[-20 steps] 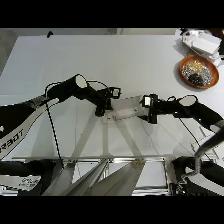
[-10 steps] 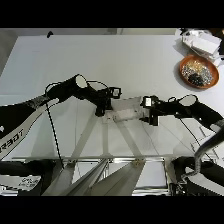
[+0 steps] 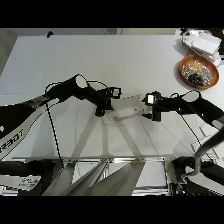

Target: Fold the box and place the chain.

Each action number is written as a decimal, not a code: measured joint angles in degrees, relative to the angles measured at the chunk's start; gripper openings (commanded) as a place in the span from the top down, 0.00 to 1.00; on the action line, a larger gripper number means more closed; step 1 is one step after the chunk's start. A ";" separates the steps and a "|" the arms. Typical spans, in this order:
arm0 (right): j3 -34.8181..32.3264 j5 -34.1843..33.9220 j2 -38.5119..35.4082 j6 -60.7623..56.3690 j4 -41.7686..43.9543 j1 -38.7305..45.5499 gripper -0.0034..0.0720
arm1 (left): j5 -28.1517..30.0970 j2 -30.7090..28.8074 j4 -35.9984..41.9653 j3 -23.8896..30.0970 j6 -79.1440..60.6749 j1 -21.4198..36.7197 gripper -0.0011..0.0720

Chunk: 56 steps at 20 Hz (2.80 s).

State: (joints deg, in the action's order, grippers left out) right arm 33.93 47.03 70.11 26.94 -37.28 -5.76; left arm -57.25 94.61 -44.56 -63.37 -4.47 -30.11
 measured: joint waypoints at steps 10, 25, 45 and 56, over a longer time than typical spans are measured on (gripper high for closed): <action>4.42 0.26 4.92 3.37 1.70 -0.20 0.03 | 0.00 0.00 -0.07 -0.02 0.00 0.00 0.97; 5.05 5.09 7.85 1.62 1.33 -3.52 0.04 | -0.24 0.00 -0.13 -0.02 -0.04 0.04 0.97; 2.86 3.13 7.93 -5.92 -3.19 -4.94 0.42 | 0.17 0.02 0.31 0.00 -0.02 0.00 0.97; 2.73 0.57 7.96 -5.33 -4.94 -4.94 0.43 | 0.13 0.02 0.09 -0.02 -0.02 0.00 0.97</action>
State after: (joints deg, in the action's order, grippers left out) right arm 36.67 47.59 78.06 21.61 -42.22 -10.70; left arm -57.12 94.63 -44.47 -63.40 -4.49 -30.11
